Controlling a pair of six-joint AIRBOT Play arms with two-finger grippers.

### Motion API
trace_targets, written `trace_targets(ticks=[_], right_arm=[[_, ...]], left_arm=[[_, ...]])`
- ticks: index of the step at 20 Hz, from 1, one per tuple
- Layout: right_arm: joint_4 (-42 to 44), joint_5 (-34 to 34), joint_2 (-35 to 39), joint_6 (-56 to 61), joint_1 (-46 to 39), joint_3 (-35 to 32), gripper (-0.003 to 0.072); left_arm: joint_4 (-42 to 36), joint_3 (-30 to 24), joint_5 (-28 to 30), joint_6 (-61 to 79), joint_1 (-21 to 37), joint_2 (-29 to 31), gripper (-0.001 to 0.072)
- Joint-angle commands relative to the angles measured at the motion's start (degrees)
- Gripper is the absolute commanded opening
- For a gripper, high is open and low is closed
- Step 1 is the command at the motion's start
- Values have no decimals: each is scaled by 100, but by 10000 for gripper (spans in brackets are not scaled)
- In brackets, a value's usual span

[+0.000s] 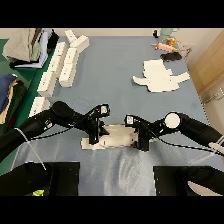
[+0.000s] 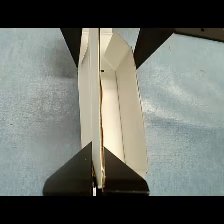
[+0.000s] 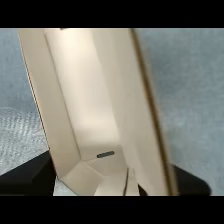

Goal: Fold the box.

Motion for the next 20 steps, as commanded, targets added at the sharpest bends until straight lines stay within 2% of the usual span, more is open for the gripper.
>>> trace_targets(ticks=[1,11,17,20], right_arm=[[356,186,-280,-354,-66,-9,714],[407,492,-282,-153,-63,-7,711],[409,483,-282,-153,-61,-7,709],[291,374,-284,-184,-63,-9,686]], left_arm=[[0,0,4,0,2,4,18],[0,0,4,0,2,4,18],[0,0,4,0,2,4,18],[0,0,4,0,2,4,18]])
